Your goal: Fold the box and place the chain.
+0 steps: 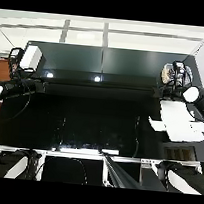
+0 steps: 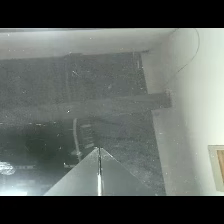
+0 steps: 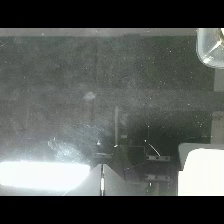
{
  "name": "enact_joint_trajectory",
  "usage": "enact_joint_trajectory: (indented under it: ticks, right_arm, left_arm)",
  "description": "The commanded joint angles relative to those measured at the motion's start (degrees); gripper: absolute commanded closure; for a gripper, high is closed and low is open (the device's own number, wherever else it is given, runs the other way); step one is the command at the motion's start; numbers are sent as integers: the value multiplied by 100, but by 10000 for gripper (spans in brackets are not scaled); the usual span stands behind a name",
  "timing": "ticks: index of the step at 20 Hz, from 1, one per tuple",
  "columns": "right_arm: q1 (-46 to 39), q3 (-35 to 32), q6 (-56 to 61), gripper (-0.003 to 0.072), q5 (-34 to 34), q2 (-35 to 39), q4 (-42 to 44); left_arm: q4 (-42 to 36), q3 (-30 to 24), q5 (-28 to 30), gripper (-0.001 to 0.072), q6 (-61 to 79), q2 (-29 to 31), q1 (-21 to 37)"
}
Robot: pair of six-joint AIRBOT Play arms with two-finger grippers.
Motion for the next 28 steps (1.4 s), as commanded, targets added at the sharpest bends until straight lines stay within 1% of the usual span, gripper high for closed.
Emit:
enact_joint_trajectory:
  ticks: [1,15,20,21,22,23,25,26,27,28]
  right_arm:
    - [-4,-4,2,672,2,-2,0]
    - [-4,-4,7,672,2,-4,7]
    - [-2,-4,2,672,-122,-2,883]
    - [-4,-4,2,667,-262,-4,881]
    - [-22,-2,4,457,-422,-4,800]
    - [-66,7,0,-34,-459,-4,704]
    - [-363,129,42,-34,-216,-4,-13]
    - [-673,245,258,-34,-11,-4,-481]
    - [-1145,389,542,-34,210,-4,-994]
    - [-1683,529,649,-34,404,-17,-1309]
  left_arm:
    - [0,-2,0,685,2,4,4]
    - [0,-2,0,685,2,4,4]
    - [0,-2,4,685,2,4,7]
    - [0,-2,33,685,2,4,4]
    - [-4,-2,170,685,2,2,4]
    - [-55,-2,297,685,-2,2,4]
    - [-155,-2,350,683,2,-31,4]
    - [-153,-2,382,649,0,-79,4]
    - [-153,-2,393,350,0,-142,4]
    - [-157,-2,391,-5,-24,-201,4]
